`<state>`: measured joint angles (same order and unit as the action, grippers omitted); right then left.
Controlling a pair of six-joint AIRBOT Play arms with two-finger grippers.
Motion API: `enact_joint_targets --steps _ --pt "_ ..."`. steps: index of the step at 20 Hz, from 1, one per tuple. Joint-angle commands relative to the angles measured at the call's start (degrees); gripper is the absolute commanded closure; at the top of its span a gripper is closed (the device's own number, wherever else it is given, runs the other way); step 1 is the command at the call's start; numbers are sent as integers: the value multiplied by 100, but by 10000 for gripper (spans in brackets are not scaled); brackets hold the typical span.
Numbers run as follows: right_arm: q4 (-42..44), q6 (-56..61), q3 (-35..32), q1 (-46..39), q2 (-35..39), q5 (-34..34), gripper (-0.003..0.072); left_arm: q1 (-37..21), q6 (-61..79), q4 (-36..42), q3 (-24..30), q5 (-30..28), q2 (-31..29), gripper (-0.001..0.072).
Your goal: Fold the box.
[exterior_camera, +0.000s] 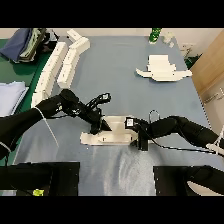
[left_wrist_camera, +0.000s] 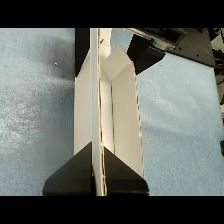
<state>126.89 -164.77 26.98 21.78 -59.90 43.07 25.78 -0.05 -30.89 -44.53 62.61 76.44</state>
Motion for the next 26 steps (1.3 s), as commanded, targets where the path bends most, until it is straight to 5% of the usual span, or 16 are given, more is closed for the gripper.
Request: enact_joint_targets --steps 1,4,11,19,26 --pt "4 -127 -2 11 -2 -11 158 -4 0 2 0 -7 4 695" --pt "7 -181 31 11 4 -63 50 -4 0 2 0 -7 4 695" --pt "57 -227 17 11 118 -146 51 -4 0 2 0 -4 4 695" --pt "214 -466 15 120 -205 -160 201 -4 0 2 0 -4 4 695" --pt "186 -463 15 144 -210 -162 201 -4 0 2 0 -7 4 695"
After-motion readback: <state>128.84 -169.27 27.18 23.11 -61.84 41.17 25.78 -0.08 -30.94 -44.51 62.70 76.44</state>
